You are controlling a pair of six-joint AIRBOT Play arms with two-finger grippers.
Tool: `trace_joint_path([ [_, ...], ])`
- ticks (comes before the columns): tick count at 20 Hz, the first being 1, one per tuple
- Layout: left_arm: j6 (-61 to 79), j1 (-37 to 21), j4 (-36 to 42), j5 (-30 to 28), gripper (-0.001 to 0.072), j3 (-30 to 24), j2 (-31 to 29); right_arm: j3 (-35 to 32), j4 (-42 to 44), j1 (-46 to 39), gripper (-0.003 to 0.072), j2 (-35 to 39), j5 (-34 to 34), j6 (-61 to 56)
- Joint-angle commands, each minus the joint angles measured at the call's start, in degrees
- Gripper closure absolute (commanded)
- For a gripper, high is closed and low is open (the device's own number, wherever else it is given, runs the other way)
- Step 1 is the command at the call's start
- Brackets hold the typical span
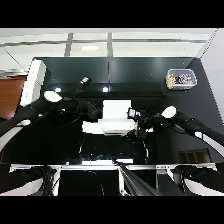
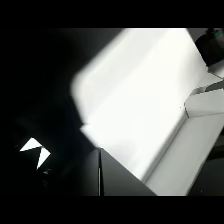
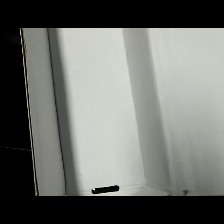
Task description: Fold the box and place the chain.
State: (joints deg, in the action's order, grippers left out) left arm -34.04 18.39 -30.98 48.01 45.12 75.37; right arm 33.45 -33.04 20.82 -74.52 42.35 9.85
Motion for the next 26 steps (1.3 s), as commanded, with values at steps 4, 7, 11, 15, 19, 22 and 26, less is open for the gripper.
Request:
trace_joint_path([
  [4, 8.13, -6.88, -2.95, 12.02, 0.0684, -8.37, -10.91, 0.07, -0.02, 0.0, 0.0678, 0.04, -0.02, 0.02],
  [7, 18.91, -6.67, -6.91, 12.39, 0.0673, -10.99, -10.8, 0.07, -0.02, 0.0, 0.0678, 0.04, -0.02, 0.02],
  [11, 28.24, -1.86, -12.15, 3.93, -0.0008, -11.06, -9.46, 0.04, -0.02, 0.0, 0.0678, 0.04, -0.02, 0.04],
  [15, 46.9, 5.75, -12.04, -5.97, -0.0004, -11.04, -8.92, 0.07, -0.02, 0.0, 0.0678, 0.04, -0.02, 0.02],
  [19, 45.79, 7.34, -8.39, -7.85, 0.0003, -10.97, -6.73, 0.07, -0.02, 0.0, 0.0677, 0.04, -0.02, 0.04],
  [22, 45.59, 7.32, -6.1, -5.53, 0.0016, -10.97, -4.92, 0.07, -0.02, 0.0, 0.0677, 0.04, -0.02, 0.02],
  [26, 46.6, 7.39, -0.24, -4.0, 0.0376, -10.97, -4.52, 0.07, -0.02, 0.0, 0.0677, 0.04, -0.02, 0.04],
])
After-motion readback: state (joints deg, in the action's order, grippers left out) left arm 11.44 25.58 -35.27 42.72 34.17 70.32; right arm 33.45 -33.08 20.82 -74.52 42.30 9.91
